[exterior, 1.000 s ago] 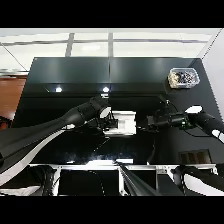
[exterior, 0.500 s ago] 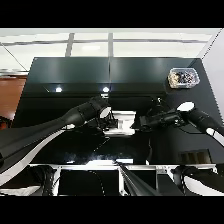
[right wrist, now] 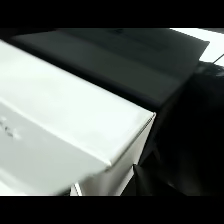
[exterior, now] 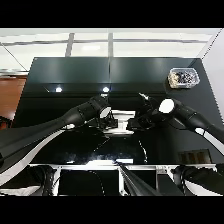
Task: Fold the box and place the chain.
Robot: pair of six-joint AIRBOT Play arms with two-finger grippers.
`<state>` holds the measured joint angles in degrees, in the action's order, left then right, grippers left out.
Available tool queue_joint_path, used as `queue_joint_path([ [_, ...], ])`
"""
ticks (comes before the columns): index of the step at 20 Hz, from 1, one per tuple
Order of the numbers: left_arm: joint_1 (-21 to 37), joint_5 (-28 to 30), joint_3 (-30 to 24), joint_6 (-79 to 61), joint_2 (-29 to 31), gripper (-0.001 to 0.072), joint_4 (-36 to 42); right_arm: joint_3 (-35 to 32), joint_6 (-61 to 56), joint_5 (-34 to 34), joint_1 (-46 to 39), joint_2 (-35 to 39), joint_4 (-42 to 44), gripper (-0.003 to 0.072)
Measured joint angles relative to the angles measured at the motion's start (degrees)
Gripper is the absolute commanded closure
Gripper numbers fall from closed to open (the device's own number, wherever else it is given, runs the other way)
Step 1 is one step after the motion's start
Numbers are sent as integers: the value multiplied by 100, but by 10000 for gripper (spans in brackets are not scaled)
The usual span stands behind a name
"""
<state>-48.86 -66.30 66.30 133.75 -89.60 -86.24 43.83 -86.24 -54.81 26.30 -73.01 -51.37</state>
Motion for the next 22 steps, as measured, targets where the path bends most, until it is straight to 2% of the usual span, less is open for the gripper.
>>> queue_joint_path([
  [3, 0, 11, 2, 0, 0, 683, 4, 254, -1003, 61, 396, -4, -944, 260],
  [4, -2, 9, 2, 0, 0, 683, 4, 354, -1368, 46, 520, -13, -1292, 332],
  [8, 0, -13, 0, 0, 0, 683, 2, 739, -2448, -214, 841, -192, -2227, 341],
  [12, -2, -15, 2, -2, 0, 683, 2, 918, -3132, -490, 1029, -442, -2557, 342],
  [13, -2, -13, 0, -2, 0, 683, 2, 940, -3289, -527, 1093, -490, -2625, 383],
  [17, -2, 13, 2, -2, 0, 682, -2, 979, -3792, -535, 1340, -610, -2802, 383],
  [22, 0, 17, 0, -2, 0, 682, -4, 1145, -4076, -577, 1440, -763, -2916, 498],
])
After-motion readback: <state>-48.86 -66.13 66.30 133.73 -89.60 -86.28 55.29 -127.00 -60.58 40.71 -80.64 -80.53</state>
